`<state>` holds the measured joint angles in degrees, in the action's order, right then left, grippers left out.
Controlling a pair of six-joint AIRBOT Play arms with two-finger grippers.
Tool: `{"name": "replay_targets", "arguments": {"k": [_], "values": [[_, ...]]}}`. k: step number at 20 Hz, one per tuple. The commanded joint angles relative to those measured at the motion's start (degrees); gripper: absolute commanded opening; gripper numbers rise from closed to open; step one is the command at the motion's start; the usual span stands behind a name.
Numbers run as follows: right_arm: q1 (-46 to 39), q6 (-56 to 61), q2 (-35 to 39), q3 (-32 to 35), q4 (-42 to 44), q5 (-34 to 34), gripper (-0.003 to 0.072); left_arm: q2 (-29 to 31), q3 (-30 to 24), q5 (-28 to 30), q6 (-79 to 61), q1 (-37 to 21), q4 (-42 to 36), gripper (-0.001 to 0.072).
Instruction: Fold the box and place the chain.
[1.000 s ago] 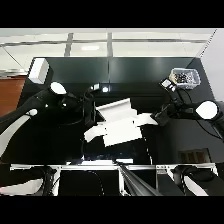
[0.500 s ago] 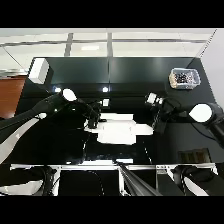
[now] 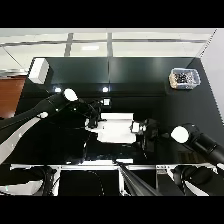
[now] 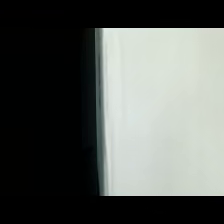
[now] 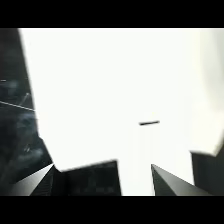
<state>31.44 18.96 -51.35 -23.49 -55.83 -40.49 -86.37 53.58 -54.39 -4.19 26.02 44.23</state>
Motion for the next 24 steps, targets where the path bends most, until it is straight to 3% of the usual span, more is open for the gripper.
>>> {"name": "replay_targets", "arguments": {"k": [1,6,10,13,18,24], "values": [[4.3,-2.3,0.0,2.2,0.9,6.1,0.0709,0.0,0.0,0.1,0.1,0.0,0.3,0.0027],[4.8,-2.3,-0.3,2.1,6.1,12.0,0.0709,0.0,0.0,-0.2,0.1,0.3,0.1,0.0026],[1.8,-2.5,-0.3,-2.0,4.9,6.4,0.0709,0.0,0.0,-0.3,0.1,0.3,0.1,0.0027],[-2.0,-10.1,-0.3,-3.4,11.8,2.3,0.0709,0.0,0.0,-0.2,1.5,0.5,0.1,0.0027],[-8.0,-21.2,-3.2,-3.5,19.7,2.1,0.0709,0.0,0.3,-0.3,2.6,1.8,0.1,0.0027],[-11.2,-24.3,-5.5,-3.5,21.9,1.5,0.0709,0.0,0.3,-0.3,3.4,1.9,0.1,0.0027]]}}
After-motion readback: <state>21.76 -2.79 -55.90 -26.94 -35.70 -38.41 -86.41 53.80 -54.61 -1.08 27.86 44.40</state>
